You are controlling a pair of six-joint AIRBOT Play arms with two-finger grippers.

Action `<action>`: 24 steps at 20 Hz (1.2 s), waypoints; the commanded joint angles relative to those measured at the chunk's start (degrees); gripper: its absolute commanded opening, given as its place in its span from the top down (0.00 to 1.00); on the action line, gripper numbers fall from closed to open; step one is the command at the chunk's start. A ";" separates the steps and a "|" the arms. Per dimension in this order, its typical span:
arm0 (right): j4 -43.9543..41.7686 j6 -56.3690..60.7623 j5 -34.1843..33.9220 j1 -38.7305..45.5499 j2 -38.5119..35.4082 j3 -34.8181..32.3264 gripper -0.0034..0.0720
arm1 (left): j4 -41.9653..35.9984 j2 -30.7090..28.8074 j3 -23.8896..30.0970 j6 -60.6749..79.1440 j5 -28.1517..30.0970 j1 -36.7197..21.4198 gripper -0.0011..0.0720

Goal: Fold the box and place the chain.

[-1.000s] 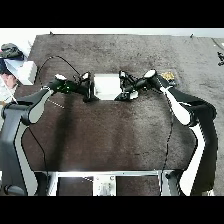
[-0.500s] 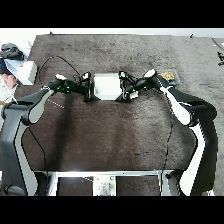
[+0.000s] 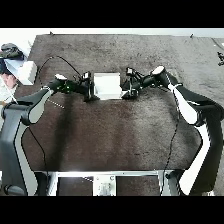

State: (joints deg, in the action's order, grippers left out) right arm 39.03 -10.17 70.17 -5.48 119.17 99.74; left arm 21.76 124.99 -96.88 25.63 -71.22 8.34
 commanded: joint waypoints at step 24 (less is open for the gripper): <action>-11.91 5.44 -17.14 -4.66 -1.49 0.04 0.94 | 0.11 0.02 -0.02 0.13 -0.11 -0.04 0.34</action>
State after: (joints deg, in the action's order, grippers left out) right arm 26.02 -4.56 54.06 -10.00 116.42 99.74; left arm 21.85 124.99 -96.88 25.87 -71.35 8.34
